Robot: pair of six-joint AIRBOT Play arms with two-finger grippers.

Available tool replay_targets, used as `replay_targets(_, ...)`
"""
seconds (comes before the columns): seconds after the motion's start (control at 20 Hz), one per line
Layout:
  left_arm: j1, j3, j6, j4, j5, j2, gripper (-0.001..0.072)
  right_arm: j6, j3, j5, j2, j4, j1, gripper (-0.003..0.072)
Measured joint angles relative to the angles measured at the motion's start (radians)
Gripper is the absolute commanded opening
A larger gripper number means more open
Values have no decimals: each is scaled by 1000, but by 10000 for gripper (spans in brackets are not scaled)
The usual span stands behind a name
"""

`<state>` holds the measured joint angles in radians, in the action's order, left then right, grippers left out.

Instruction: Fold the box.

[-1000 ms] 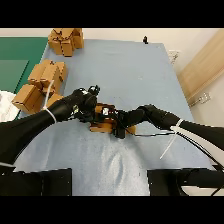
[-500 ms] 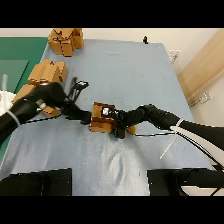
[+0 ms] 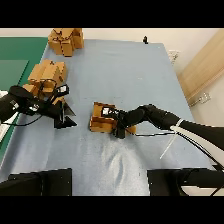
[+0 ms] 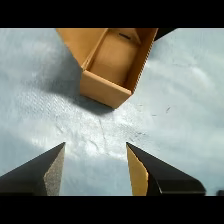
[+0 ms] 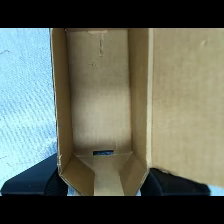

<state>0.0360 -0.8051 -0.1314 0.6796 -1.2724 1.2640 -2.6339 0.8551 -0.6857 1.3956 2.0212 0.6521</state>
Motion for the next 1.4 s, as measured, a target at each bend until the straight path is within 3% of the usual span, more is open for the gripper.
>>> replay_targets(0.35,163,-62,-210,-16,47,155,593,0,0,0,0,2,0,370)
replay_targets(0.6,201,-94,-237,-30,56,215,594,0,0,1,0,2,0,370)
replay_targets(1.4,312,-108,-222,-35,140,243,591,1,0,0,0,3,0,371)
